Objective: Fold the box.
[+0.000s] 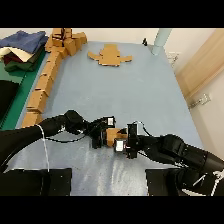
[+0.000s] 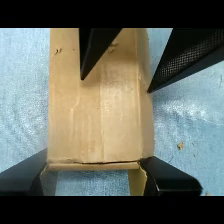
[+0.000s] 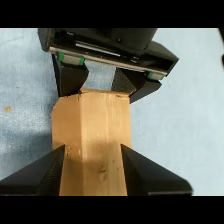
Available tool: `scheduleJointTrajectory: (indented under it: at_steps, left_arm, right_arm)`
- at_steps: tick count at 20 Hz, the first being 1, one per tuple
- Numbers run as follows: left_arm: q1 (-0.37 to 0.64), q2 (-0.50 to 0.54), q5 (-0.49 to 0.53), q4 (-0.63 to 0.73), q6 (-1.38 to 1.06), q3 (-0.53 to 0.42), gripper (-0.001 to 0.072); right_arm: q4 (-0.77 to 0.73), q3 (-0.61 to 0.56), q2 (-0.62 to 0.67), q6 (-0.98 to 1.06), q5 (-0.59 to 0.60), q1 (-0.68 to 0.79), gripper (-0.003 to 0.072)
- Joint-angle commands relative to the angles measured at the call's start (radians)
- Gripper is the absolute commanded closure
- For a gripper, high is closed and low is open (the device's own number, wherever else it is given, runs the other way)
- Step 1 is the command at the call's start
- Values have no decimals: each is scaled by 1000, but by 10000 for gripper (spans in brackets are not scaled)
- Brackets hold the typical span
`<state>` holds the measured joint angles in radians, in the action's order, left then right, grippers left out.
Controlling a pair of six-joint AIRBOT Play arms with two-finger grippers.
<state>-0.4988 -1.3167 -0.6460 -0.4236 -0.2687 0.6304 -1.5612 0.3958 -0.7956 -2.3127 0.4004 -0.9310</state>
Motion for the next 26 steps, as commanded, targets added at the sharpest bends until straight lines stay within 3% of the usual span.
scheduleJointTrajectory:
  at_steps: [1, 3, 6, 7, 26]
  left_arm:
    - [0, 0, 0, 0, 0, 0, 296]
    - [0, 0, 0, 0, 0, 0, 296]
    - [0, 0, 0, 0, 0, 0, 296]
    - [0, 0, 0, 0, 0, 0, 296]
    - [0, 0, 0, 0, 0, 0, 296]
  right_arm:
    - [51, 0, -3, -5, 0, 1, 148]
    - [82, 0, -3, -5, 0, 1, 249]
    - [84, 0, -3, -5, 0, 0, 273]
    - [84, 0, -1, -5, -1, 0, 320]
    - [80, 27, 63, -3, -4, 1, 328]
